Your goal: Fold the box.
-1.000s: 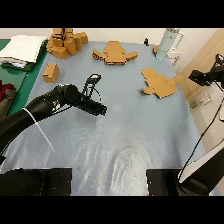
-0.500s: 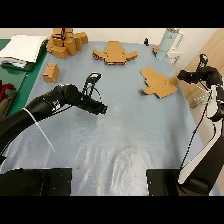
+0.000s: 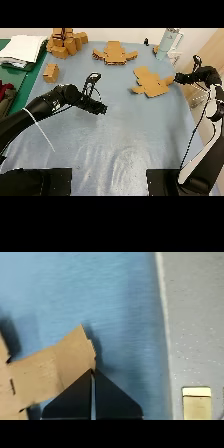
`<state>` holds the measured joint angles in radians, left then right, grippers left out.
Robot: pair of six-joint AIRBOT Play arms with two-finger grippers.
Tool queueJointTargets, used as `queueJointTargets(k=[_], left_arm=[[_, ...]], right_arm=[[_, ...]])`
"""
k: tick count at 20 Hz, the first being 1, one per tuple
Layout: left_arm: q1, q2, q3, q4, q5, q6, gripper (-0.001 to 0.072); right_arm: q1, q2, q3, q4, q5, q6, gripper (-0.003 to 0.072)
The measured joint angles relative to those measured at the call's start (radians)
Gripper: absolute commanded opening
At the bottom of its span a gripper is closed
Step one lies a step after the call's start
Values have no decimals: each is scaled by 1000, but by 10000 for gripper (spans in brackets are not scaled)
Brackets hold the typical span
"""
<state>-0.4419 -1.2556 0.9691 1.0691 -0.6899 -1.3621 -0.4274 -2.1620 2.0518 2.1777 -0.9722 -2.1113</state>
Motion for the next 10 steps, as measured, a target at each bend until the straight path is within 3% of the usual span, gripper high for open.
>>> queueJointTargets(k=[10], left_arm=[[-2,0,0,-1,-3,0,13]], right_arm=[[7,84,-71,142,-278,-89,9]])
